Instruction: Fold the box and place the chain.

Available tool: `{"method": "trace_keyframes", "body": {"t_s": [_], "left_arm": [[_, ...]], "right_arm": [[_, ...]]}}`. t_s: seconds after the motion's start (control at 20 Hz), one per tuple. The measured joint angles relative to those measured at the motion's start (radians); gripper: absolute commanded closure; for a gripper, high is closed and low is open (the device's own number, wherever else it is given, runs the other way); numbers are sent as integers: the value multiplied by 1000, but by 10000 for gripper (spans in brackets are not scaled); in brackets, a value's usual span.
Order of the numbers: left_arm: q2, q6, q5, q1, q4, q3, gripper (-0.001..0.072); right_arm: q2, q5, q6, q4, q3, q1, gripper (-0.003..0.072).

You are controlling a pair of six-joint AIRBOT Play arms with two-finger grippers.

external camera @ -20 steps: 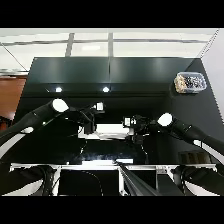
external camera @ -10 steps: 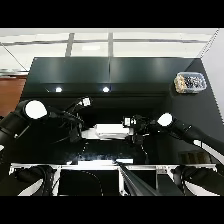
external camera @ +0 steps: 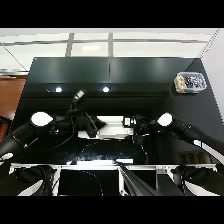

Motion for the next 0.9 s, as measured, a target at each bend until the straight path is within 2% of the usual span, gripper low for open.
{"method": "trace_keyframes", "body": {"t_s": [0.15, 0.3, 0.45, 0.6, 0.85, 0.9], "left_arm": [[-20, 91, 172, -1, -79, -13, 683], [-78, 131, 220, -2, -67, -9, 683], [-154, 148, 207, -5, -32, 16, 683], [-238, 154, 135, -7, 39, 68, 683], [-332, 55, 5, -7, 279, 182, 678], [-339, 41, -7, -7, 313, 199, 607]], "right_arm": [[0, 0, 0, 0, 0, 0, 253], [0, 0, 0, 0, 0, 0, 253], [0, 0, 0, 0, 0, 0, 253], [0, 0, 0, 0, 0, 0, 253], [0, 0, -1, -2, 0, 0, 253], [0, 0, -1, -1, 0, 0, 253]]}}
